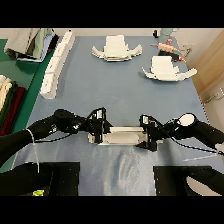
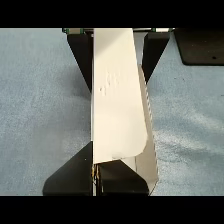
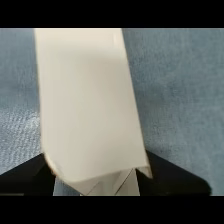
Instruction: Fold the box.
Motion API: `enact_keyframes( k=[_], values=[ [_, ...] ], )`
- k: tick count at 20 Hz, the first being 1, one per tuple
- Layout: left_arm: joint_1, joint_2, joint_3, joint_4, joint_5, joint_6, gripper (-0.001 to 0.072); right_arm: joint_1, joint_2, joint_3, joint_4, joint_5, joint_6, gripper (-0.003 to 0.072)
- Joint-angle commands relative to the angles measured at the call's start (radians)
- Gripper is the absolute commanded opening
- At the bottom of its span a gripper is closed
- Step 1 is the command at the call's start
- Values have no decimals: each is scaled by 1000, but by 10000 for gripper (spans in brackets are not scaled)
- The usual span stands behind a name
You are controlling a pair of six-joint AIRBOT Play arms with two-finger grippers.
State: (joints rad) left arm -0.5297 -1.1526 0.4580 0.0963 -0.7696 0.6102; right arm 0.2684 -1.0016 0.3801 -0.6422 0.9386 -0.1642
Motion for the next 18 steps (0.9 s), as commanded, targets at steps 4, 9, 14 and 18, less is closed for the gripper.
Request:
enact_keyframes(
  k=[4,9,14,18],
  values=[
    [0,-1,0,0,0,0,16,0,-28,-8,27,-1,-64,701],
    [0,-1,0,0,0,0,16,0,-47,-8,22,-8,-78,679],
    [0,-1,0,0,0,0,16,0,-59,-8,18,-12,-84,605],
    [0,-1,0,0,0,0,16,0,-59,-9,6,-10,-83,516]
  ],
)
